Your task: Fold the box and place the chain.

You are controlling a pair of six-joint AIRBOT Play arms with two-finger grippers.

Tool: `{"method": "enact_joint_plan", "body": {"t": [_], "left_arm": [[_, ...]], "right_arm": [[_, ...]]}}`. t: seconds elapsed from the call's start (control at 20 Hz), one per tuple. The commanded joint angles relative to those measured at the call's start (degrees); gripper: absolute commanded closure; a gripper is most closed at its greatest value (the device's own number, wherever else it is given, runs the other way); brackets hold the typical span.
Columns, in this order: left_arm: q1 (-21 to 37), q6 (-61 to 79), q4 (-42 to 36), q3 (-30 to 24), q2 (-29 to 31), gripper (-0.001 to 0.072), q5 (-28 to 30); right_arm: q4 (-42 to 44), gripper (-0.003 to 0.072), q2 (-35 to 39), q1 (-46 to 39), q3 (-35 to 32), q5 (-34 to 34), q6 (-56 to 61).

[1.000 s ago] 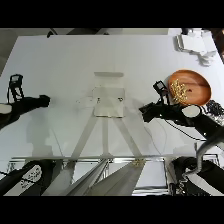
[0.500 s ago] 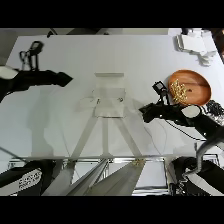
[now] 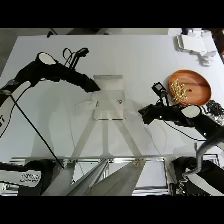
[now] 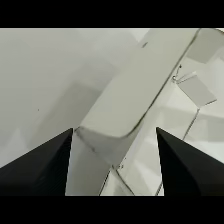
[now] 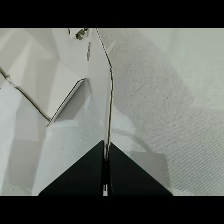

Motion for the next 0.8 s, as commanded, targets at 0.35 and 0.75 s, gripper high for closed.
{"method": "enact_joint_plan", "body": {"t": [0.35, 0.75], "left_arm": [[-3.3, 14.3, -0.9, 0.8, -5.4, 0.0135, -2.5], [-4.2, 17.4, -0.9, 0.8, -6.4, 0.0701, 0.0]], "right_arm": [[0.0, 0.0676, 0.0, 0.1, 0.0, 0.2, 0.0], [0.1, 0.0674, 0.0, 0.1, 0.0, 0.2, 0.0]]}}
